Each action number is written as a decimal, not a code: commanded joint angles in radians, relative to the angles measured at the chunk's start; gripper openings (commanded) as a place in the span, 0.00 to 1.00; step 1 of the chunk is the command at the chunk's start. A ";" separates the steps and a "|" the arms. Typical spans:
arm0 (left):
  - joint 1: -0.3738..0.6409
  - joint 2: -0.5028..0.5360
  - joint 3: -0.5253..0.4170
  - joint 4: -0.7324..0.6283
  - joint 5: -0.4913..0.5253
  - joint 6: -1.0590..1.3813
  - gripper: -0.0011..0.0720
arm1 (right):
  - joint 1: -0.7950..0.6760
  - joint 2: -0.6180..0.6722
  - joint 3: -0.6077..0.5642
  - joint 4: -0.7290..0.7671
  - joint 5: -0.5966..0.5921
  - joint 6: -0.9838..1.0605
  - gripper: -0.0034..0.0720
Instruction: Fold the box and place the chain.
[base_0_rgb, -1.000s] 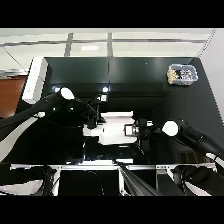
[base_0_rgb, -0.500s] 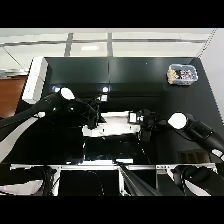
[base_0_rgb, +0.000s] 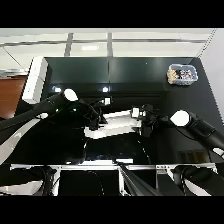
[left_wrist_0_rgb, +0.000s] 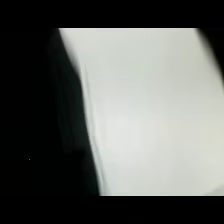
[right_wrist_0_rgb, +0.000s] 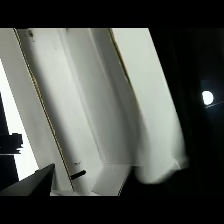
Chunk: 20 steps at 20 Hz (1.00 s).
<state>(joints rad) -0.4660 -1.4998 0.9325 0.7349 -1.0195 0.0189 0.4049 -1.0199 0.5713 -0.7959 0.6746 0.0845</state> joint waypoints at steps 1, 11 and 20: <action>-0.002 0.000 0.001 0.012 0.002 0.000 0.05 | -0.053 -0.001 0.001 0.079 0.076 -0.058 0.98; -0.003 0.006 0.015 0.016 -0.006 0.000 0.05 | -0.056 -0.092 -0.021 0.277 0.127 -0.304 0.98; -0.003 0.006 0.015 0.016 -0.014 0.000 0.05 | -0.057 -0.200 -0.021 0.264 0.125 -0.381 0.98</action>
<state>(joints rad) -0.4686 -1.4944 0.9470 0.7513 -1.0294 0.0193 0.3489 -1.1931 0.5507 -0.5262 0.7990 -0.2737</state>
